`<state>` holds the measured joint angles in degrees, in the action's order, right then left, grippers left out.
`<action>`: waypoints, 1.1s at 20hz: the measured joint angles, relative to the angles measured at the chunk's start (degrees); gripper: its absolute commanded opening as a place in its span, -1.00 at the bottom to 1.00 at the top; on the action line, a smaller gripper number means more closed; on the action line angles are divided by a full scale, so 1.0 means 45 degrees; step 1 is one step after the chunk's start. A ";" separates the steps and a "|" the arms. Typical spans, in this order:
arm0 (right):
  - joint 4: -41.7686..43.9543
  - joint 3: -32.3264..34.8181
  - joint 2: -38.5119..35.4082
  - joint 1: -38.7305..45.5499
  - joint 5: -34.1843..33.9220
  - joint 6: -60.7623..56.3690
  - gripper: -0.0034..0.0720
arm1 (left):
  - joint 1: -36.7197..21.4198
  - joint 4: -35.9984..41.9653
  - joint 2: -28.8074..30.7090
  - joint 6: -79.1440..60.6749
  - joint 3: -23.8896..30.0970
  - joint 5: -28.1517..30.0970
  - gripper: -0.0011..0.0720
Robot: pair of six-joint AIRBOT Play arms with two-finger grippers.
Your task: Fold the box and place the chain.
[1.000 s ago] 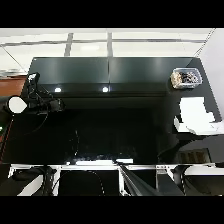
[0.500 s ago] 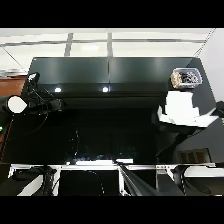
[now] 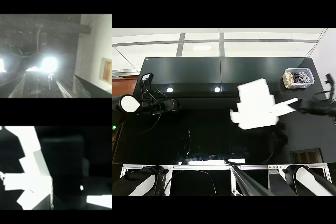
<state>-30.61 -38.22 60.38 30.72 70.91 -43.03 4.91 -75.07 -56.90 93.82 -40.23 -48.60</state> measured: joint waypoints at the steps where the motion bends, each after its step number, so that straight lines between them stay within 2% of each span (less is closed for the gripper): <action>1: 0.0889 0.1098 -0.0792 -0.0670 -0.0889 0.0277 -0.88 | 0.0000 0.0301 -0.0121 -0.0267 0.0000 0.0000 0.96; 3: 0.2589 0.3075 -0.2089 -0.2322 -0.2982 0.0670 -0.88 | -0.0010 0.1763 -0.0500 -0.1472 0.0000 0.0034 0.96; 5: 0.3866 0.4352 -0.2807 -0.4129 -0.4857 0.0894 -0.88 | -0.0049 0.4255 -0.1161 -0.3429 0.0000 0.0044 0.96; 8: 0.5105 0.5246 -0.3303 -0.6771 -0.7189 0.1054 -0.88 | -0.0146 0.8898 -0.2798 -0.7125 -0.0262 -0.0704 0.96; 10: 0.5547 0.5498 -0.3444 -0.8136 -0.8272 0.1122 -0.88 | 0.0000 1.1074 -0.4056 -0.9102 -0.0850 -0.1151 0.96; 14: 0.5916 0.5697 -0.3551 -0.9845 -0.9248 0.1137 -0.88 | 0.0573 1.2114 -0.6314 -1.0817 -0.2701 -0.2322 0.96; 18: 0.6052 0.5751 -0.3589 -1.0491 -0.9573 0.1132 -0.88 | 0.0996 1.1536 -0.8573 -1.1409 -0.4600 -0.4818 0.95; 21: 0.6081 0.5761 -0.3589 -1.0647 -0.9670 0.1132 -0.88 | 0.1112 1.1094 -0.9729 -1.1822 -0.5416 -0.6713 0.89; 22: 0.6081 0.5765 -0.3589 -1.0681 -0.9695 0.1132 -0.88 | 0.1141 1.0982 -0.9957 -1.1914 -0.5600 -0.7155 0.82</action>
<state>-3.25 -12.27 44.23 -17.34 27.29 -37.93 10.04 -25.65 -101.71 40.21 -65.43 -80.79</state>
